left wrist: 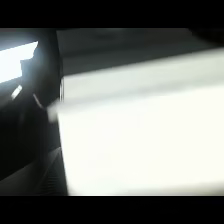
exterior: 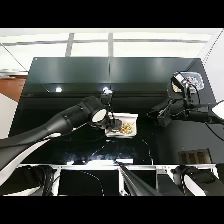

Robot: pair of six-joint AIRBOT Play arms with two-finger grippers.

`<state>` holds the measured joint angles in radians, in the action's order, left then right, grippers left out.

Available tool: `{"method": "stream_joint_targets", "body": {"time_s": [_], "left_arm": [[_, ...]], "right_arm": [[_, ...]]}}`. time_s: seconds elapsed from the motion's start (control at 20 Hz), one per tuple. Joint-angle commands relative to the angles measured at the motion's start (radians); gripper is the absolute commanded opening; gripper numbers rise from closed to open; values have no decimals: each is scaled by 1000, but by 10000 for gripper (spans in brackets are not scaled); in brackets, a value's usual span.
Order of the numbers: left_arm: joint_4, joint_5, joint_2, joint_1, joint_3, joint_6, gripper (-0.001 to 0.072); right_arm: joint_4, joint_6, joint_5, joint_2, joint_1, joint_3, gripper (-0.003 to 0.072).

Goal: Fold the box and place the chain.

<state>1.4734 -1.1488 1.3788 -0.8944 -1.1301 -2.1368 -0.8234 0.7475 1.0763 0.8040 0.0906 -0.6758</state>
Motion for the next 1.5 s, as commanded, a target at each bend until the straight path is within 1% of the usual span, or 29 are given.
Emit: {"method": "stream_joint_targets", "body": {"time_s": [0.0, 0.05, 0.1, 0.15, 0.2, 0.3, 0.4, 0.45, 0.5, 0.6, 0.65, 0.75, 0.8, 0.85, 1.05, 1.1, 1.2, 1.3, 1.45], "left_arm": [[87, -188, -94, 4, -4, 358, 541], [119, -230, -103, 19, -3, 440, 540], [111, -250, -109, 51, 4, 520, 540], [74, -234, -121, 93, 20, 587, 540], [14, -196, -140, 145, 45, 644, 540], [-166, -100, -200, 272, 135, 737, 540], [-341, -27, -271, 374, 253, 951, 540], [-454, 9, -311, 432, 319, 1088, 540], [-601, 62, -343, 496, 390, 1222, 540], [-867, 161, -359, 614, 514, 1406, 540], [-932, 196, -349, 657, 556, 1488, 540], [-938, 248, -315, 705, 600, 1631, 541], [-930, 250, -300, 710, 602, 1720, 578], [-933, 247, -288, 705, 602, 1828, 710], [-913, 265, -281, 602, 602, 2350, 709], [-913, 287, -278, 571, 601, 2420, 708], [-919, 312, -239, 526, 586, 2479, 707], [-965, 309, -171, 513, 563, 2496, 704], [-971, 259, -95, 511, 541, 2497, 700]], "right_arm": [[-15, 0, -16, 0, -4, -1, 531], [-28, 0, -19, 0, -4, -1, 531], [-43, 0, -19, 0, -4, -1, 531], [-58, 1, -14, 0, -4, -1, 531], [-72, 2, -3, 0, -4, -1, 532], [-71, 12, 3, 0, -4, -1, 531], [-71, 20, 3, 0, -4, -1, 531], [-71, 24, 0, 0, -4, -1, 531], [-71, 30, -5, 0, -4, -1, 531], [-68, 57, -11, 0, -3, -1, 531], [-68, 63, -10, 0, -3, -1, 531], [-68, 66, -3, 0, -3, -1, 531], [-68, 66, -4, 0, -3, -1, 532], [-68, 66, -4, 0, -3, -1, 531], [-69, 66, -4, 0, -3, -1, 531], [-69, 66, -4, 0, -3, -1, 531], [-68, 66, -4, 0, -3, -1, 531], [-68, 66, -4, 0, -3, -1, 531], [-68, 66, -2, 0, -3, -1, 531]]}}
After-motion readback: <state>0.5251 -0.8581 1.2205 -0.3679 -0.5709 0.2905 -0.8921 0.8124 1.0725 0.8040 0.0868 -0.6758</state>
